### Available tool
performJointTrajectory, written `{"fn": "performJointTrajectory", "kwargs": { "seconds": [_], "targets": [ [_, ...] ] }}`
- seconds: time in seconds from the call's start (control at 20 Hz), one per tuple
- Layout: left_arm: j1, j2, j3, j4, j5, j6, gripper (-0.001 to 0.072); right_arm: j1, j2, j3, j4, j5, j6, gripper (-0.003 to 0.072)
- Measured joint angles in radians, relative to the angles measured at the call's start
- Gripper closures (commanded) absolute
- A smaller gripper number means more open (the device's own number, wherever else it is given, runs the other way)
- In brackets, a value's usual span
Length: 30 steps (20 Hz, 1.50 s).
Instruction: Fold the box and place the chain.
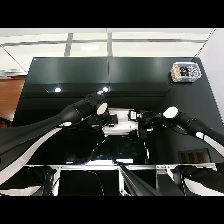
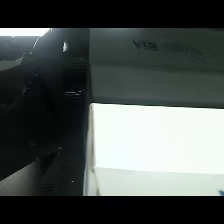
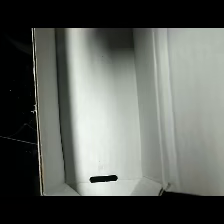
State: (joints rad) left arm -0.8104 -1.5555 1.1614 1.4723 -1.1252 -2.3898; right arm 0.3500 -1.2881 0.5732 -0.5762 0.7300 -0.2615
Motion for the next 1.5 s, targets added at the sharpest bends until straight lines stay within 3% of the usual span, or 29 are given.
{"fn": "performJointTrajectory", "kwargs": {
  "seconds": [0.05, 0.1, 0.3, 0.35, 0.4, 0.45, 1.15, 1.2, 1.25, 1.3, 1.4, 1.5],
  "targets": [
    [0.000, 0.000, 0.000, 0.000, -0.001, 0.000, 0.0566, 0.000, 0.000, 0.000, 0.000, 0.000, 0.000, 0.0559],
    [0.000, 0.000, 0.000, 0.000, -0.007, 0.001, 0.0686, 0.000, 0.000, 0.000, 0.000, 0.000, 0.000, 0.0559],
    [0.000, 0.000, 0.000, 0.003, -0.008, 0.006, 0.0687, 0.000, 0.000, 0.000, -0.001, -0.001, -0.002, 0.0552],
    [0.000, 0.000, 0.000, 0.004, -0.008, 0.005, 0.0687, 0.000, 0.000, 0.000, -0.001, 0.000, -0.002, 0.0339],
    [0.000, 0.000, 0.000, 0.004, -0.008, 0.005, 0.0687, 0.000, 0.000, 0.000, -0.001, 0.000, 0.000, 0.0060],
    [0.000, 0.000, 0.000, 0.000, -0.008, 0.000, 0.0686, 0.000, 0.000, 0.000, 0.001, -0.005, 0.012, 0.0025],
    [0.013, 0.000, 0.001, 0.003, -0.039, 0.055, 0.0686, -0.001, 0.132, -0.001, -0.154, 0.093, 0.120, 0.0030],
    [0.013, 0.000, 0.001, 0.003, -0.039, 0.058, 0.0687, -0.001, 0.134, -0.001, -0.160, 0.094, 0.121, 0.0070],
    [0.013, 0.000, 0.001, 0.003, -0.039, 0.059, 0.0687, -0.001, 0.135, -0.001, -0.164, 0.093, 0.120, 0.0225],
    [0.013, 0.000, 0.001, 0.003, -0.039, 0.062, 0.0687, -0.001, 0.136, -0.001, -0.167, 0.090, 0.120, 0.0230],
    [0.013, 0.000, 0.001, 0.003, -0.040, 0.062, 0.0686, -0.001, 0.137, -0.001, -0.173, 0.079, 0.116, 0.0498],
    [0.013, 0.000, 0.001, 0.003, -0.041, 0.062, 0.0686, -0.001, 0.137, -0.001, -0.174, 0.075, 0.116, 0.0498]
  ]
}}
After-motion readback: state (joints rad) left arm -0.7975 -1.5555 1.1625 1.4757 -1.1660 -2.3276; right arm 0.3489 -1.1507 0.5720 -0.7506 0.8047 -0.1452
